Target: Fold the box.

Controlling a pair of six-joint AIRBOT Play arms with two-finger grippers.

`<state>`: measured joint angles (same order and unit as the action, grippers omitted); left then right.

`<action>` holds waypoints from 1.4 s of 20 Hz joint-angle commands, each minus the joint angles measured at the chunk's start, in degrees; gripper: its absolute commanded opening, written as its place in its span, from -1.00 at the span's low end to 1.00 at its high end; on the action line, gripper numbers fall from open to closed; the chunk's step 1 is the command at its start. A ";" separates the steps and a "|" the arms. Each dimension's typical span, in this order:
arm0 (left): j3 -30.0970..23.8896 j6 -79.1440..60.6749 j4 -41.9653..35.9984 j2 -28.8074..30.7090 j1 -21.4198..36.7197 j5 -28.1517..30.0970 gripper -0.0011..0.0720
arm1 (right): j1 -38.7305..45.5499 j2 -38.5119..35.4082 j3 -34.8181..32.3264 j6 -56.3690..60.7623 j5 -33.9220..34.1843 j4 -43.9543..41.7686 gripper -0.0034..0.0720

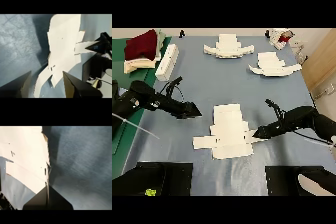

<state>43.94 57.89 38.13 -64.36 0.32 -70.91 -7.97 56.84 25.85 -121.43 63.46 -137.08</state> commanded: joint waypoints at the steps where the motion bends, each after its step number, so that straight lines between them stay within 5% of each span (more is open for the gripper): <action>1: 0.35 -7.72 -7.39 -8.70 0.61 -1.05 0.71 | -3.61 -6.25 -2.84 2.38 -5.11 -0.52 -0.91; 7: 5.25 -17.90 -17.53 -23.41 -3.41 -0.72 0.66 | -3.56 -6.88 -2.86 4.63 -5.07 -0.28 -0.90; 12: 15.17 -18.23 -17.46 -32.81 -10.93 -3.98 0.66 | -3.56 -6.88 -2.86 5.05 -5.03 -0.22 -0.90; 17: 21.75 -19.37 -9.90 -34.99 -14.34 -9.38 0.66 | -3.56 -6.88 -2.86 5.42 -5.03 -0.04 -0.91; 18: 22.34 -19.30 -8.13 -34.97 -14.51 -10.14 0.52 | -3.56 -6.88 -2.86 5.99 -5.01 0.20 -0.90; 19: 22.60 -19.45 -7.32 -34.97 -14.51 -11.10 0.00 | -3.56 -6.88 -2.86 5.99 -5.01 0.42 -0.90; 20: 22.75 -19.74 -6.78 -34.97 -14.49 -11.96 -0.25 | -3.56 -6.88 -2.86 6.01 -5.01 0.52 -0.90; 27: 22.82 -21.59 -6.86 -34.97 -14.51 -12.55 -0.25 | -3.56 -6.88 -2.86 6.10 -5.05 0.57 -0.90; 28: 22.82 -22.25 -7.13 -34.97 -14.56 -12.46 -0.52 | -3.56 -6.88 -2.86 6.10 -5.09 0.57 -0.91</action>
